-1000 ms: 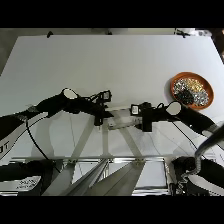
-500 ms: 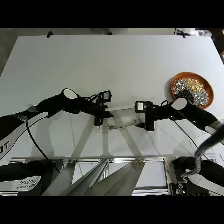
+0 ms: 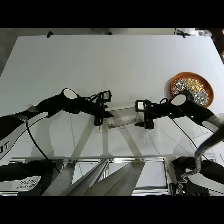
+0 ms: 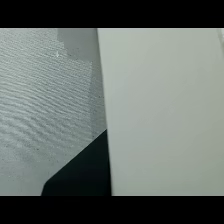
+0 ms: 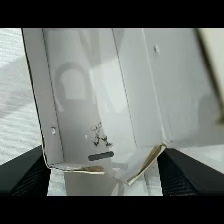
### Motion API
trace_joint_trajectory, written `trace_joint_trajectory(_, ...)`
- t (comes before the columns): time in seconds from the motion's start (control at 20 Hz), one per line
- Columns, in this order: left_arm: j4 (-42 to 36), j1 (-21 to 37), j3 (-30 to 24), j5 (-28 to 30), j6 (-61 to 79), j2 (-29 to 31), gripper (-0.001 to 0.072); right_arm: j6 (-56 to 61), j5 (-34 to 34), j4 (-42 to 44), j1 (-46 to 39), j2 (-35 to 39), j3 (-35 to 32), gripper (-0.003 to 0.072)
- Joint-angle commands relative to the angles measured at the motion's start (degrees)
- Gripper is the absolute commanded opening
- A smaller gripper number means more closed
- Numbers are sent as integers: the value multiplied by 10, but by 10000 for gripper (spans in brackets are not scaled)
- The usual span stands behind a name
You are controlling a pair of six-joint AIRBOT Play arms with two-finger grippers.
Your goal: Fold the box and place the chain.
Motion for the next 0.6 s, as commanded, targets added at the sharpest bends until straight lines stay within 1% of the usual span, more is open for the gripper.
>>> trace_joint_trajectory(0.0,0,0,0,0,0,0,12,-20,12,11,0,-2,2,715)
trace_joint_trajectory(0.55,0,0,0,0,0,0,12,-28,16,15,14,-16,2,707)
